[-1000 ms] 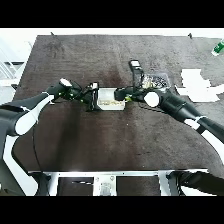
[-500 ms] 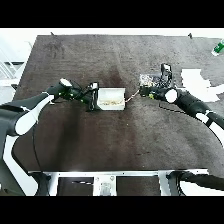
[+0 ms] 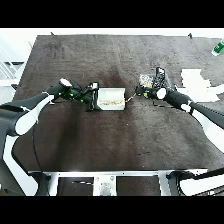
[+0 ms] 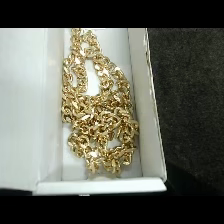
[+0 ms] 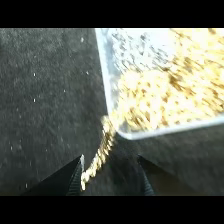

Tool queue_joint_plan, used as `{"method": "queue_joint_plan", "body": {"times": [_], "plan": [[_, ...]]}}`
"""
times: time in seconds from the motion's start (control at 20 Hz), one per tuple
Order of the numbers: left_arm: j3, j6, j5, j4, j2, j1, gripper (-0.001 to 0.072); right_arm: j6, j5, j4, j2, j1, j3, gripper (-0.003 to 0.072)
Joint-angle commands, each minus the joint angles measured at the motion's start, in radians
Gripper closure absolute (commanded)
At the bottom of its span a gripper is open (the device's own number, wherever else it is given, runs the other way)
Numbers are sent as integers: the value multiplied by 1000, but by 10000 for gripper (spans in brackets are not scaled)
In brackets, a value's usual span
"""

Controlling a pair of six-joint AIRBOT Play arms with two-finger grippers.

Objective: Fold the box and place the chain.

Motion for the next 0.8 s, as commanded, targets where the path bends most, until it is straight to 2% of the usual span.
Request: {"method": "queue_joint_plan", "body": {"times": [0.0,0.05,0.1,0.15,0.3,0.75], "plan": [[0,0,0,0,0,1,93,1,-5,23,-76,8,69,445],[0,0,1,0,0,1,93,0,-6,23,-85,9,79,491],[0,0,0,0,0,1,93,-8,-8,23,-88,9,85,601],[0,0,1,0,0,1,93,-10,-8,23,-84,9,85,674],[0,0,0,0,0,1,93,-49,53,21,-6,18,79,674],[0,0,0,0,0,1,93,-149,264,-14,521,182,15,674]]}}
